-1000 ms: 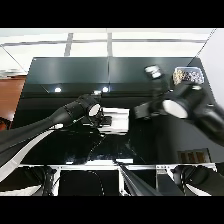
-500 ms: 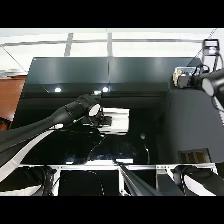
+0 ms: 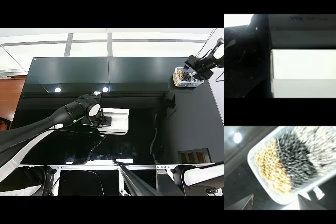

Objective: Fold the box and place the chain.

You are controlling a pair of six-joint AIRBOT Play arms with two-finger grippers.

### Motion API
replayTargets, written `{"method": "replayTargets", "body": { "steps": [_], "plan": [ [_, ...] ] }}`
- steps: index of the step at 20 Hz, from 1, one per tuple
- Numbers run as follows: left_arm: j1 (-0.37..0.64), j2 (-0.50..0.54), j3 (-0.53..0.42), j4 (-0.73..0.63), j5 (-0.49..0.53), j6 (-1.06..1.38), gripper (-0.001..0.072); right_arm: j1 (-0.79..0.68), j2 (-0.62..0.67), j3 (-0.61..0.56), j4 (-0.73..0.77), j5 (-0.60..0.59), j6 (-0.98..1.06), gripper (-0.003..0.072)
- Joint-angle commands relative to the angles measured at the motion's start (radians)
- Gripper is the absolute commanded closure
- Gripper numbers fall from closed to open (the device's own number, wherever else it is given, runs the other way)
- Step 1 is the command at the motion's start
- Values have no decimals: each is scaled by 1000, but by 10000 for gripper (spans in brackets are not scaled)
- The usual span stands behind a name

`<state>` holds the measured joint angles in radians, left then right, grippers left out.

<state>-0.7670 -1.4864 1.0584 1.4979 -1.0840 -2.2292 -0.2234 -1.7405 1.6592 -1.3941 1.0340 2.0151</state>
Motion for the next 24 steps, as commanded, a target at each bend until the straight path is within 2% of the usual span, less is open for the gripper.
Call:
{"method": "replayTargets", "body": {
  "steps": [1,3,10,20,21,23,24],
  "plan": [
    [1,0,0,0,-1,0,680,-35,-159,144,198,61,29,99],
    [1,0,0,0,-1,0,680,-35,-179,144,213,24,50,137],
    [1,0,0,0,0,0,680,-78,-195,144,212,35,95,137],
    [0,0,0,0,0,0,680,-75,-250,144,263,-13,120,155],
    [0,0,0,0,-1,0,680,-75,-257,144,264,-18,119,201],
    [0,0,0,0,0,0,680,-74,-262,144,266,-20,93,367],
    [1,0,0,0,0,0,680,-76,-261,145,293,-11,27,676]
  ]
}}
